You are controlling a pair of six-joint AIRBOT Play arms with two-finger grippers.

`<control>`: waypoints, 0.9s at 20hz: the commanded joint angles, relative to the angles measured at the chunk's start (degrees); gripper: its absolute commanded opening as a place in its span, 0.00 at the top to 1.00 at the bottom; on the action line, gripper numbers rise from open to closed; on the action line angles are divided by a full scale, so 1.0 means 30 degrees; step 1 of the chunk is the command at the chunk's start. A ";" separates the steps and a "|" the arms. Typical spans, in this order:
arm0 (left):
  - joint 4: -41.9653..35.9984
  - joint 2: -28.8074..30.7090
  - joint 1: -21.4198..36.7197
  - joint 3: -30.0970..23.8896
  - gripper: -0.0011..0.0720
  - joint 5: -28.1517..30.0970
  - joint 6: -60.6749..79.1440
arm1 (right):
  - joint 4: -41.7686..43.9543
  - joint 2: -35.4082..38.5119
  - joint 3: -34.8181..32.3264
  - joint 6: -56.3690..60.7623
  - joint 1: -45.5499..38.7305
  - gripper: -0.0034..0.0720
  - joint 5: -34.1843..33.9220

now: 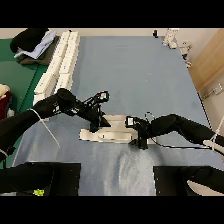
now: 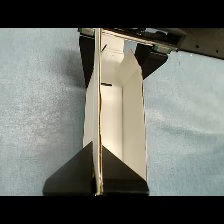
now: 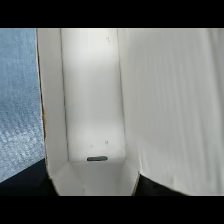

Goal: Fold the box.

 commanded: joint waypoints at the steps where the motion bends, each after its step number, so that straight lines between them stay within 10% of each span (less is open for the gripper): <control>1: 0.0007 -0.0007 0.0000 0.0000 0.97 0.0080 0.0000 | 0.0007 -0.0015 0.0007 0.0007 0.0015 0.26 0.0007; 3: 0.0022 0.0000 0.0022 0.0000 0.96 0.0124 0.0000 | 0.0007 -0.0015 0.0007 0.0007 0.0015 0.26 0.0007; 5: 0.0000 0.0000 0.0022 0.0000 0.55 0.0342 -0.0146 | 0.0007 -0.0015 0.0007 0.0007 0.0015 0.26 0.0007; 10: 0.0736 0.0430 0.0044 0.0240 0.54 0.0408 -0.2193 | 0.0007 -0.0015 0.0007 0.0007 0.0015 0.26 0.0007; 16: 0.9908 0.3789 0.0044 0.1042 0.54 -0.1392 -1.3471 | 0.0007 -0.0015 0.0007 0.0007 0.0015 0.26 0.0007; 18: 0.9908 0.4699 0.0015 0.1035 0.84 -0.3599 -1.7289 | 0.0007 -0.0015 0.0007 0.0007 0.0015 0.26 0.0007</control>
